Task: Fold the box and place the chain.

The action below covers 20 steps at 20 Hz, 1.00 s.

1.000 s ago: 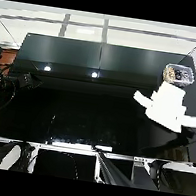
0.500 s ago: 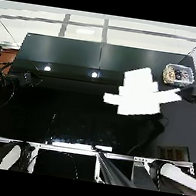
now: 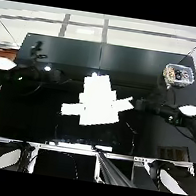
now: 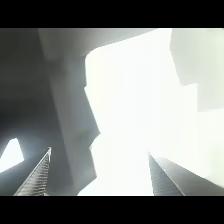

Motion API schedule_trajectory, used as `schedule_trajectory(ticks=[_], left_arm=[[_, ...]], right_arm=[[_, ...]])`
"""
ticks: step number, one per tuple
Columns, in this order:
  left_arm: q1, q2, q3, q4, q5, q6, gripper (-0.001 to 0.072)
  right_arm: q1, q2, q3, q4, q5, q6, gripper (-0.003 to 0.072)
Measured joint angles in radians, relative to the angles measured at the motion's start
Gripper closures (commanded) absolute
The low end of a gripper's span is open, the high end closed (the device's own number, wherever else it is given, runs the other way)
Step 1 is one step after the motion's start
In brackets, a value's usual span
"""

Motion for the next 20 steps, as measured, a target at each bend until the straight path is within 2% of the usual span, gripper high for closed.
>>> schedule_trajectory(ticks=[4, 7, 11, 15, 20], left_arm=[[-0.063, -0.261, 0.165, -0.003, -0.208, -0.034, 0.001], [-0.068, -0.386, 0.229, 0.006, -0.332, -0.082, 0.0011], [-0.081, -0.449, 0.257, 0.053, -0.373, -0.109, 0.0011], [-0.111, -0.51, 0.266, -0.062, -0.432, -0.028, 0.0011], [-0.145, -0.556, 0.267, -0.075, -0.504, 0.05, 0.0033]], right_arm=[[0.072, 0.01, -0.036, 0.023, -0.066, -0.01, 0.0673], [0.09, 0.012, -0.045, 0.027, -0.058, -0.012, 0.0673], [0.097, 0.013, -0.048, 0.03, -0.045, -0.014, 0.0673], [0.099, 0.013, -0.049, 0.033, -0.04, -0.014, 0.0673], [0.099, 0.013, -0.049, 0.032, -0.034, -0.014, 0.0673]])
